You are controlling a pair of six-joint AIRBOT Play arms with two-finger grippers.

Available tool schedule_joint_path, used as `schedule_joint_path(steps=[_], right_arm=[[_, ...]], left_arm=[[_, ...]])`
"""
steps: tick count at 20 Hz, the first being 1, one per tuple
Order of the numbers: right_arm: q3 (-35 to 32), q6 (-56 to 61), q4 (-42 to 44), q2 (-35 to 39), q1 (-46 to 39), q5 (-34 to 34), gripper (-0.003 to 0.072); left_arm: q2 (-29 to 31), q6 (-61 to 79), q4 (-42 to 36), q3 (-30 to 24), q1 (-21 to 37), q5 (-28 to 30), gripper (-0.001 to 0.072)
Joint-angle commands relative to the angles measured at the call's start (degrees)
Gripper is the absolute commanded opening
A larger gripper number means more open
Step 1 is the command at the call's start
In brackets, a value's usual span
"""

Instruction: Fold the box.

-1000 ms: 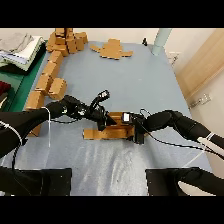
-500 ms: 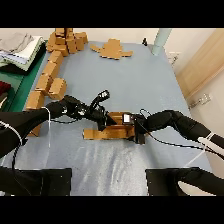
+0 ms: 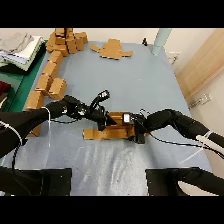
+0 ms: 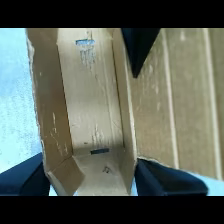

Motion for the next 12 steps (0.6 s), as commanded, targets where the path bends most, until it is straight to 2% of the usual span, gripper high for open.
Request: schedule_joint_path(steps=[1,5,6,7,8,12], right_arm=[[0.09,-0.02,0.33,-0.70,-0.02,-0.02,0.0595],[0.09,-0.02,0.33,-2.38,-0.02,0.44,0.0580],[0.09,-0.02,0.33,-2.40,-0.02,0.42,0.0557],[0.09,-0.02,0.33,-2.40,-0.02,0.33,0.0485],[0.09,-0.02,0.31,-2.40,-0.02,0.37,0.0468],[0.07,-0.02,0.31,-2.40,-0.02,0.35,0.0469]], left_arm=[[-0.04,0.02,0.02,0.00,0.02,0.02,0.0011],[-0.04,0.02,0.02,0.00,0.02,0.02,0.0012],[-0.04,0.02,0.02,0.00,0.02,0.02,0.0011],[-0.04,0.02,0.02,0.00,0.02,0.02,0.0012],[-0.04,0.02,0.02,0.00,0.02,0.02,0.0011],[-0.04,0.02,0.02,0.00,0.02,0.02,0.0011]])
